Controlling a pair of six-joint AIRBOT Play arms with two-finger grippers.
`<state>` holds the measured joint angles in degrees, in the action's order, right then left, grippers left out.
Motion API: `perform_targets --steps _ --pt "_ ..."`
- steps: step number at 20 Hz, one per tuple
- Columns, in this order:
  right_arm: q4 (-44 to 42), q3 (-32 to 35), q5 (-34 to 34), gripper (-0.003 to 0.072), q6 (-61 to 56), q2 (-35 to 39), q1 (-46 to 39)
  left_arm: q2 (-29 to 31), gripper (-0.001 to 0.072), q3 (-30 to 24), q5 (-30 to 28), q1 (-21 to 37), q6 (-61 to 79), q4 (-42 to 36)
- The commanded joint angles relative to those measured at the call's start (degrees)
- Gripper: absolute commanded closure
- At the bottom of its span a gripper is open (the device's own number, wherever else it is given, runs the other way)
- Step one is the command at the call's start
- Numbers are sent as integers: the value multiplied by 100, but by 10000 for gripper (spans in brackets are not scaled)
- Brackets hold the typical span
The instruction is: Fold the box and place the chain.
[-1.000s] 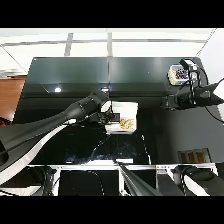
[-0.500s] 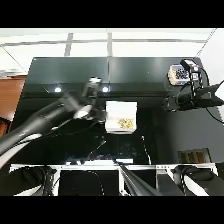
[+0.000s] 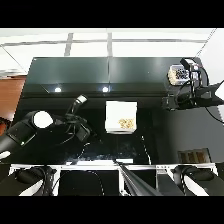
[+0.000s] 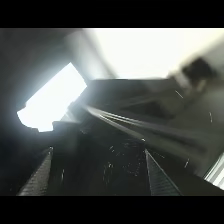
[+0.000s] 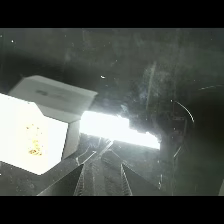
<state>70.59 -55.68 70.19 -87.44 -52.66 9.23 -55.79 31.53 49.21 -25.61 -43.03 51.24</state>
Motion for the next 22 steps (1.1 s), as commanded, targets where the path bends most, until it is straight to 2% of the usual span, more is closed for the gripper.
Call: perform_targets --steps 1,2,3,5,6,11,15,22 --pt "-26 2 -11 407 -2 0 4 31 0 -234 -925 -208 3654 -780" --pt "-28 2 -11 408 -13 0 4 -81 0 -170 -1038 -214 3738 -820" --pt "-28 2 -11 407 -68 0 4 -306 0 -52 -896 -181 3888 -846" --pt "-28 2 -17 408 -87 0 7 -905 0 337 -107 -70 4446 -846" --pt "-28 2 -15 408 -92 0 7 -1198 1 529 66 -52 4583 -931" --pt "-50 2 -13 408 -219 0 7 -2194 1 1182 -79 -48 4690 -1172" --pt "-48 2 -13 407 -216 0 7 -2481 1 1340 -94 -55 4931 -1259" --pt "-48 4 -42 408 -216 0 7 -2553 2 1340 -190 -90 5215 -1661"
